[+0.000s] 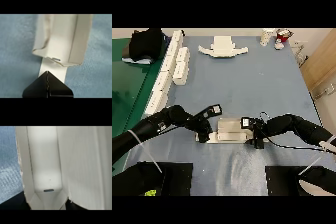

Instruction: Fold the box.

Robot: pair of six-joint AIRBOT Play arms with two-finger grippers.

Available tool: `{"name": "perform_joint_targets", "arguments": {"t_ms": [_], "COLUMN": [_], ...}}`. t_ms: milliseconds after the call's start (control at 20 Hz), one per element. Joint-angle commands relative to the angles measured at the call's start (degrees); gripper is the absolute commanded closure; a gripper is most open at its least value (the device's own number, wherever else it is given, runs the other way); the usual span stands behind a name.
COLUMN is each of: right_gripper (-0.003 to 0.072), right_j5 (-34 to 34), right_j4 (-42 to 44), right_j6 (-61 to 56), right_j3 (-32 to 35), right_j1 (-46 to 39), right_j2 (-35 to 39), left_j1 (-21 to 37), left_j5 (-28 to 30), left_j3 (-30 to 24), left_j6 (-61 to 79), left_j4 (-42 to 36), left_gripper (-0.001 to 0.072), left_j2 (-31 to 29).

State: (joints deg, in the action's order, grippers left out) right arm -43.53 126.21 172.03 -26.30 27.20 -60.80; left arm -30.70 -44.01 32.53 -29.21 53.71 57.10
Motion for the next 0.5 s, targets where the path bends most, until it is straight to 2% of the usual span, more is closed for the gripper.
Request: {"name": "perform_joint_targets", "arguments": {"t_ms": [0, 100, 200, 250, 300, 450], "right_gripper": [0.0260, 0.0260, 0.0260, 0.0260, 0.0260, 0.0260], "right_j5": [0.0, 0.0, 0.0, 0.0, 0.0, 0.0], "right_j4": [0.0, 0.0, 0.0, 0.0, 0.0, 0.0], "right_j6": [0.0, 0.0, 0.0, 0.0, 0.0, 0.0], "right_j3": [0.0, 0.0, 0.0, 0.0, 0.0, 0.0], "right_j1": [0.0, 0.0, 0.0, 0.0, 0.0, 0.0], "right_j2": [0.0, 0.0, 0.0, 0.0, 0.0, 0.0], "left_j1": [5.1, 11.6, 19.7, 23.5, 25.4, 26.0], "left_j5": [-5.3, -8.2, -12.7, -15.5, -16.4, -17.2], "left_j3": [0.2, 0.2, 0.2, -0.1, -0.6, -4.1], "left_j6": [-25.0, -36.7, -47.5, -48.7, -48.8, -48.0], "left_j4": [8.6, 12.1, 14.5, 14.3, 13.7, 7.8], "left_gripper": [0.0697, 0.0697, 0.0697, 0.0696, 0.0696, 0.0697], "left_j2": [-7.0, -10.2, -10.6, -10.1, -9.6, -7.3]}}
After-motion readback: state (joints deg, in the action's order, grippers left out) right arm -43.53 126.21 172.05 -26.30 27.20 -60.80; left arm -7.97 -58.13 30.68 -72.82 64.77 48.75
